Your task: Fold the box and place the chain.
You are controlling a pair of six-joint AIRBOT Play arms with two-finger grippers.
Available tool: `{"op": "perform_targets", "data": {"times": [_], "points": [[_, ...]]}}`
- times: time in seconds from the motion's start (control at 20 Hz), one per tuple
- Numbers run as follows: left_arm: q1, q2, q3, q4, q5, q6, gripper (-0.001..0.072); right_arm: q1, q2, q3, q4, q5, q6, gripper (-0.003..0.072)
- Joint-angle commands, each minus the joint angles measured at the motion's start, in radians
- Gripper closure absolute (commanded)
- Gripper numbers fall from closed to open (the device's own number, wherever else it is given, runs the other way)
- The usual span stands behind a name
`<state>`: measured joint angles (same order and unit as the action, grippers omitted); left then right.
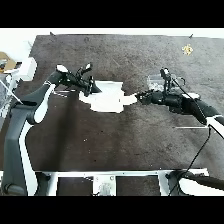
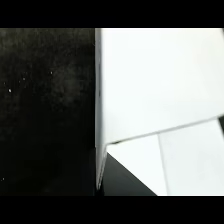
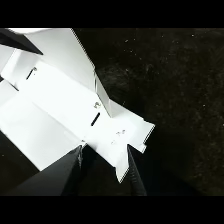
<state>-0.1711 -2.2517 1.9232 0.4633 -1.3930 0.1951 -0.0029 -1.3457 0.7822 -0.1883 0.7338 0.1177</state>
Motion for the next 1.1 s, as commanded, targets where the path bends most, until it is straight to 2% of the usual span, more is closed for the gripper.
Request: {"op": "perform_targets", "data": {"times": [0.0,0.15,0.25,0.45,0.5,0.7,0.85,1.05], "points": [[0.0,0.0,-0.059,-0.017,0.073,0.076,0.0704,0.0,0.0,0.001,0.005,-0.024,-0.109,0.0342],[0.0,0.0,-0.072,-0.009,0.093,0.075,0.0704,0.0,0.0,0.001,0.005,-0.023,-0.206,0.034],[0.0,0.0,-0.072,-0.003,0.092,0.072,0.0704,0.0,0.0,0.001,0.002,-0.01,-0.265,0.0158],[0.0,0.0,-0.072,0.0,0.069,0.064,0.0698,0.022,0.0,0.005,-0.029,0.022,-0.353,0.0157],[0.0,0.0,-0.072,-0.001,0.071,0.064,0.0699,0.037,-0.003,0.016,-0.048,0.023,-0.366,0.0117],[0.0,0.0,-0.072,-0.001,0.074,0.064,0.0698,0.135,-0.057,0.13,-0.242,0.03,-0.369,0.0076],[0.0,0.0,-0.072,-0.001,0.074,0.064,0.0698,0.199,-0.126,0.204,-0.42,0.083,-0.381,0.0056],[0.0,0.0,-0.072,-0.001,0.074,0.064,0.0698,0.246,-0.166,0.207,-0.441,0.086,-0.436,0.0057]]}}
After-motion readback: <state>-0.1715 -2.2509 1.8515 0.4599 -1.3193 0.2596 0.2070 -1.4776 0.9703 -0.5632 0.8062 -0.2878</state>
